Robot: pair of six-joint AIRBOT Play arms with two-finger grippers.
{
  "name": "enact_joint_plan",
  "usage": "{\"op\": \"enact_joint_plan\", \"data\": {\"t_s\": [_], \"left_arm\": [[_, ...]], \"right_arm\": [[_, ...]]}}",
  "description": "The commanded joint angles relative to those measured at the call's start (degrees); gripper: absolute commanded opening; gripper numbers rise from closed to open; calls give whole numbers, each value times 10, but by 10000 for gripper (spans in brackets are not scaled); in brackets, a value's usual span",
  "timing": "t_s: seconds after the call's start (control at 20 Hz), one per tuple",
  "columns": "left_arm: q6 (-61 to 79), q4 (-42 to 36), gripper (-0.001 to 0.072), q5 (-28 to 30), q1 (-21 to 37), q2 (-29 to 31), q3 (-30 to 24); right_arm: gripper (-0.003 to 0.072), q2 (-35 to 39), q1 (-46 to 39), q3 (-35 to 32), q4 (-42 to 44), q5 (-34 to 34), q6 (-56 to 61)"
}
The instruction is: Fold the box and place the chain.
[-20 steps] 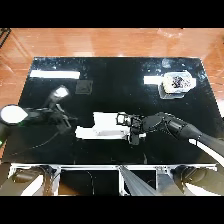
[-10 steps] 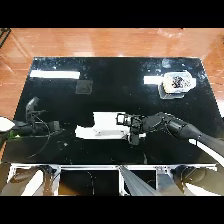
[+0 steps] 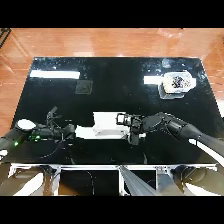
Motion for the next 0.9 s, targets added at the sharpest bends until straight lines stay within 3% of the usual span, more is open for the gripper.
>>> {"op": "enact_joint_plan", "data": {"t_s": [0.0, 0.1, 0.15, 0.3, 0.7, 0.85], "left_arm": [[4, -40, 73, 37, -34, -35, -2], [34, -64, 469, 40, -33, -37, -1], [69, -76, 533, 22, -33, -37, 5], [92, -84, 576, -35, -33, -37, 34], [109, -125, 577, -89, -36, -37, 79], [123, -139, 577, -87, -61, -37, 82]], "right_arm": [[299, 0, 0, 0, 0, 0, 0], [299, 0, 0, 0, 0, 0, 0], [299, 0, 0, 0, 0, 0, 0], [299, 0, 0, 0, 0, 0, 1], [300, 0, 1, 0, 0, 2, 5], [299, 0, 0, 0, 0, 4, 5]]}}
